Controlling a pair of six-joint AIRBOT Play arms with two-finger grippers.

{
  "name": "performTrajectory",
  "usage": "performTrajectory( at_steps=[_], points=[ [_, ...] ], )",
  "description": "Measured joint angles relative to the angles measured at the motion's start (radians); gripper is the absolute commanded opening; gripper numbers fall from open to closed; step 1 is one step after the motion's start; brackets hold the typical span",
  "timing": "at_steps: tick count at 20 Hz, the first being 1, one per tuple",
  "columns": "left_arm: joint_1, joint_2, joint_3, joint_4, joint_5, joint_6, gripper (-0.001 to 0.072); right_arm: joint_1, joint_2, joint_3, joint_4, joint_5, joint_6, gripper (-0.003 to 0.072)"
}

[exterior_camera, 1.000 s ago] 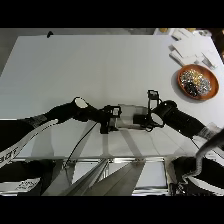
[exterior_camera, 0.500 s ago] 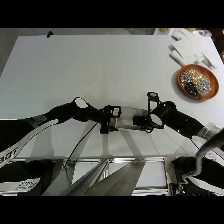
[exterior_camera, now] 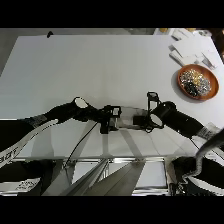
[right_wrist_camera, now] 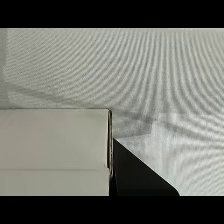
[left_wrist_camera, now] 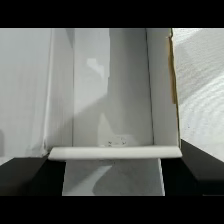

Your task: Fold the box and place the chain.

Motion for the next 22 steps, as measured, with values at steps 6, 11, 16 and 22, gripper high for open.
performTrajectory(
  at_steps=[6,11,16,22],
  points=[
    [0.000,0.000,0.000,-0.002,0.002,-0.005,0.0089,0.000,0.000,0.000,-0.006,-0.032,-0.035,0.0107],
    [0.001,0.000,0.000,-0.001,0.003,-0.005,0.0089,0.000,0.000,-0.002,-0.015,-0.047,-0.098,0.0310],
    [0.000,0.000,0.000,0.001,-0.010,-0.005,0.0089,0.000,0.015,0.001,-0.003,-0.094,-0.138,0.0319],
    [0.000,0.000,0.000,0.002,-0.006,0.000,0.0089,0.000,0.108,0.000,-0.009,-0.049,-0.190,0.0319]
  ],
)
